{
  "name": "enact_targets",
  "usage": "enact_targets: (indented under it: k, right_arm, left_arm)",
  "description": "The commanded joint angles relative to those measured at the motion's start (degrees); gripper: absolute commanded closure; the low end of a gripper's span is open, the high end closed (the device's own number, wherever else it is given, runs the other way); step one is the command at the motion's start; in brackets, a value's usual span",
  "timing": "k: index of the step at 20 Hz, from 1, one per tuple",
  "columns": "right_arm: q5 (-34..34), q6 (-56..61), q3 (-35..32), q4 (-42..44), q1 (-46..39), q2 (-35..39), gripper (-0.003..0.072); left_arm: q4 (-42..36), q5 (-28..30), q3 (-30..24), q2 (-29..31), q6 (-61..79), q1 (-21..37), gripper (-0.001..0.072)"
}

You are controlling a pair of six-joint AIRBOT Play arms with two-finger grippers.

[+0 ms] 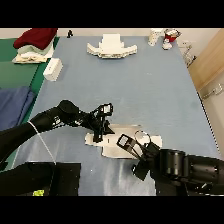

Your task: Fold the box.

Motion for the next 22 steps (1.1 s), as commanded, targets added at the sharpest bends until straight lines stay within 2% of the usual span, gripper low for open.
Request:
enact_targets:
  k: [1, 3, 6, 9, 13, 16, 22]
  right_arm:
    - [3.82, -5.4, -0.28, -7.15, 1.57, -7.34, -0.0029]
    - [5.6, -4.22, -0.26, -10.16, 1.46, -9.73, -0.0029]
    - [7.32, 5.73, 0.37, -15.41, 1.46, -9.14, -0.0029]
    - [5.27, 10.32, 0.55, -17.84, 1.42, -5.4, -0.003]
    - [2.34, 10.08, 0.52, -17.4, -0.26, 0.09, -0.0034]
    - [3.39, 3.69, 0.52, -13.35, -6.62, 0.52, -0.0034]
    - [9.9, -19.15, 0.52, -2.49, -19.54, 0.52, -0.0034]
  left_arm:
    - [0.0, 0.0, 0.07, 0.0, 0.0, -0.02, 0.0697]
    - [0.02, -0.02, 0.07, 0.0, 0.0, -0.02, 0.0697]
    - [0.0, 0.02, 0.07, 0.0, 0.0, -0.02, 0.0697]
    - [0.0, -0.02, 0.07, 0.0, 0.0, -0.02, 0.0697]
    - [0.02, 0.0, 0.07, 0.0, 0.0, -0.02, 0.0697]
    - [0.02, -0.02, 0.07, 0.0, 0.0, -0.02, 0.0697]
    - [0.02, -0.02, 0.07, 0.0, 0.0, -0.02, 0.0697]
